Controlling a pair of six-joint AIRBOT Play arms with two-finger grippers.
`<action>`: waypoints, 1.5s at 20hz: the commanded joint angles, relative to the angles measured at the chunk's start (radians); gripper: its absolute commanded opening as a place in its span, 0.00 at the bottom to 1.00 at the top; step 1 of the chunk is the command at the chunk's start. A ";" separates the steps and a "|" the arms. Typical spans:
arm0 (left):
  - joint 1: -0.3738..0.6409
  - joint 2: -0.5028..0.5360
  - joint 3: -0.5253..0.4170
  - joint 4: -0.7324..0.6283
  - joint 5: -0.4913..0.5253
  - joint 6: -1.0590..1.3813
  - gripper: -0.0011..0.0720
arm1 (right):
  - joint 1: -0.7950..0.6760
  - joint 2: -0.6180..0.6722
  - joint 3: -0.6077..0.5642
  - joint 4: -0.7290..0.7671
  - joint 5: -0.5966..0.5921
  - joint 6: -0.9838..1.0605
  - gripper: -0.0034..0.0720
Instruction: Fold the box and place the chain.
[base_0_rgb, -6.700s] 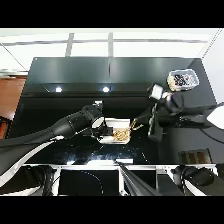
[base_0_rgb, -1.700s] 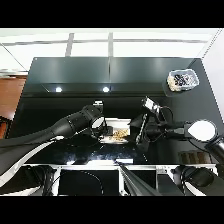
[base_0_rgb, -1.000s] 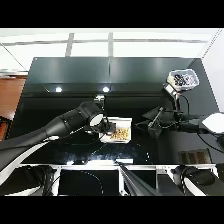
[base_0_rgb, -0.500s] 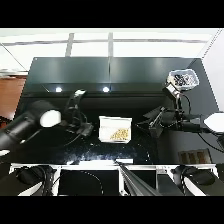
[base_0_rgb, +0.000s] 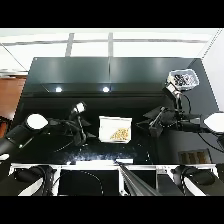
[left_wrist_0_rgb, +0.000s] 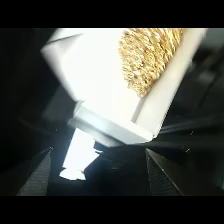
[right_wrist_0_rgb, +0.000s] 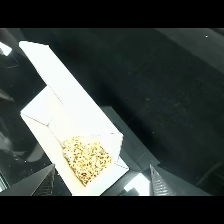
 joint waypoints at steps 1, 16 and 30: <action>-0.077 -0.078 -0.015 -0.048 0.122 0.409 0.98 | 0.000 0.001 0.001 0.000 -0.010 0.001 0.93; -0.102 -0.185 -0.006 -0.160 0.100 0.426 0.98 | 0.000 0.001 0.000 -0.003 -0.009 0.000 0.93; -0.103 -0.185 -0.008 -0.153 0.086 0.392 0.98 | 0.000 0.001 0.000 -0.003 -0.010 0.000 0.93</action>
